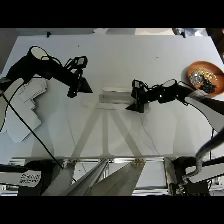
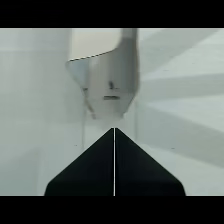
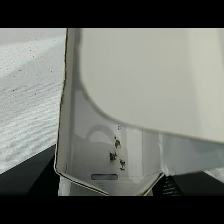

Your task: Fold the box and place the chain.

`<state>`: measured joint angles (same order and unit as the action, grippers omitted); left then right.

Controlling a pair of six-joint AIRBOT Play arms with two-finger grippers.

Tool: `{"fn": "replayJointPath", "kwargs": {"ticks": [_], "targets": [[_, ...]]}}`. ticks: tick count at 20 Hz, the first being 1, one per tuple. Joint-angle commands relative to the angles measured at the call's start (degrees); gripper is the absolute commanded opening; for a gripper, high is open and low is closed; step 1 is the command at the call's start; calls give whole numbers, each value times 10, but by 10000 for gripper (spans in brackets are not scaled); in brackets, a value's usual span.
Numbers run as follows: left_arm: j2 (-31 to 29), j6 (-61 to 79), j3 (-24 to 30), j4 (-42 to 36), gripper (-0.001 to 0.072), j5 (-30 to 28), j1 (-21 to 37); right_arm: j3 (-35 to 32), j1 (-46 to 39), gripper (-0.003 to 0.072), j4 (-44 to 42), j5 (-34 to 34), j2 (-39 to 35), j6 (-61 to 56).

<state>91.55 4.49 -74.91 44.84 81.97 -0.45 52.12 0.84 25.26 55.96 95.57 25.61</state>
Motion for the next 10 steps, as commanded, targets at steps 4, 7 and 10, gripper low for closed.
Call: {"fn": "replayJointPath", "kwargs": {"ticks": [4, 7, 10], "targets": [[23, 2, 0, -42, 10, -48, -84, 0, 0, 503, 0, 0, 0, 0], [40, 4, 0, -132, 11, -175, -97, 0, 0, 503, 0, 0, 0, 0], [59, -6, 0, -195, 11, -314, -97, 0, 0, 503, 0, 0, 0, 0]]}}
